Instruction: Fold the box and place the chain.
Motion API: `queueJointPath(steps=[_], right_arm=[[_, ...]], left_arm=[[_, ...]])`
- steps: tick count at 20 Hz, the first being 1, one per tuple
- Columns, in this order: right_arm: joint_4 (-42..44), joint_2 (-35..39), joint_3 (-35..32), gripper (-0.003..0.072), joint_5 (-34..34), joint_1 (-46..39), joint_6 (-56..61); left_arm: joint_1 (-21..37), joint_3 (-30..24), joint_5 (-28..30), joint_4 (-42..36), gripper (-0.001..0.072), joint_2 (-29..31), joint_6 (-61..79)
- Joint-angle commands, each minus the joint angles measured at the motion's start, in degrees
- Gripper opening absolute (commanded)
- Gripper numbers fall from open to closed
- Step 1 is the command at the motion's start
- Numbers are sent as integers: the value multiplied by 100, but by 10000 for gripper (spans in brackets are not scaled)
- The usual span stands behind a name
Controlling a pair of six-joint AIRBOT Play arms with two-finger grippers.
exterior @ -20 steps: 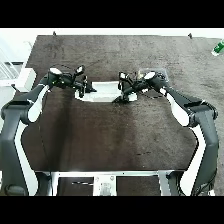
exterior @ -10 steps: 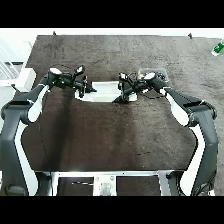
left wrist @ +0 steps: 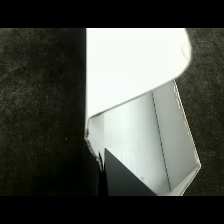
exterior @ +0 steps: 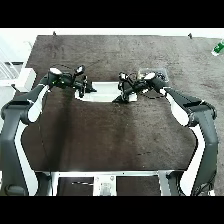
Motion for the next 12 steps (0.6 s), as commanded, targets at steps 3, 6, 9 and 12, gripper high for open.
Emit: queueJointPath(steps=[3, 6, 9, 12], right_arm=[[0, -4, 7, 558, -55, 2, -22], [0, -4, 7, 558, -57, 2, -162], [0, -4, 7, 558, -55, 2, -212], [2, -4, 7, 356, -55, 2, -212]], left_arm=[[7, -2, 4, 0, 18, -4, 2], [7, -2, 4, 0, 18, -4, 2], [7, -2, 4, 0, 18, -4, 2], [7, -2, 4, 0, 18, -4, 2]])
